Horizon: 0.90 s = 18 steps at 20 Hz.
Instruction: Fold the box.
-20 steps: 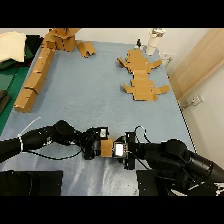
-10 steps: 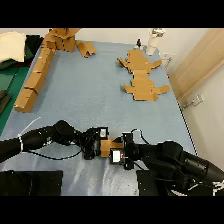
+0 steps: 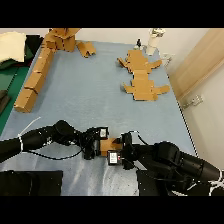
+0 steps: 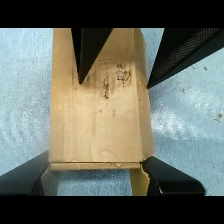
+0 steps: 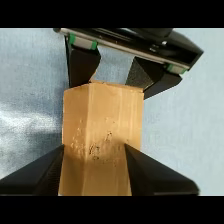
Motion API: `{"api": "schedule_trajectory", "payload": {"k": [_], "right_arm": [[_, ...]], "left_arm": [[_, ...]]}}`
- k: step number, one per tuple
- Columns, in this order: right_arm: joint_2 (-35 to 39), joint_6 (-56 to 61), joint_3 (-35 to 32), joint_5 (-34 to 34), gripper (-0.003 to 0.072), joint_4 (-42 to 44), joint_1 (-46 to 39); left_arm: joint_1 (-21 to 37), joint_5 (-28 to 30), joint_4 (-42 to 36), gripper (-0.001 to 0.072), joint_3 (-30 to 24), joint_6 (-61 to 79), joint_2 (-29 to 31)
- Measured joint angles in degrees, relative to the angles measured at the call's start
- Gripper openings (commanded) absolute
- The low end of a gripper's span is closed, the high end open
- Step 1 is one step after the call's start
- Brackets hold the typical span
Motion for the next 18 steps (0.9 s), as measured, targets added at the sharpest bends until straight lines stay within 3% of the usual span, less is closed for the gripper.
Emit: {"api": "schedule_trajectory", "payload": {"k": [1, 2, 5, 6, 10, 11, 18], "right_arm": [[-0.13, 0.74, 0.0, 0.15, 0.049, -1.05, 0.0], [-0.2, 1.42, 0.0, 0.17, 0.0428, -2.16, 0.09], [-0.24, 2.69, 0.0, 0.31, 0.0408, -4.22, 0.48], [-0.24, 3.04, 0.0, 0.28, 0.0357, -4.66, 0.87], [0.02, 5.4, -0.02, -0.2, 0.0331, -5.97, 3.21], [0.17, 6.16, -0.02, -0.28, 0.0267, -6.38, 3.69], [3.02, 8.55, 0.61, -0.7, 0.026, -8.76, 4.9]], "left_arm": [[0.0, 0.0, -0.02, 0.052, 0.0, 0.0, 0.0], [0.0, 0.0, -0.04, 0.052, 0.0, -0.02, 0.0], [0.0, -0.02, -0.07, 0.052, 0.0, -0.02, 0.0], [0.0, -0.02, -0.04, 0.052, 0.0, 0.0, 0.0], [0.0, -0.11, 0.07, 0.052, 0.0, 0.07, 0.0], [0.0, -0.13, 0.09, 0.052, 0.0, 0.09, 0.0], [0.0, 0.0, -0.11, 0.052, 0.0, -0.11, 0.0]]}}
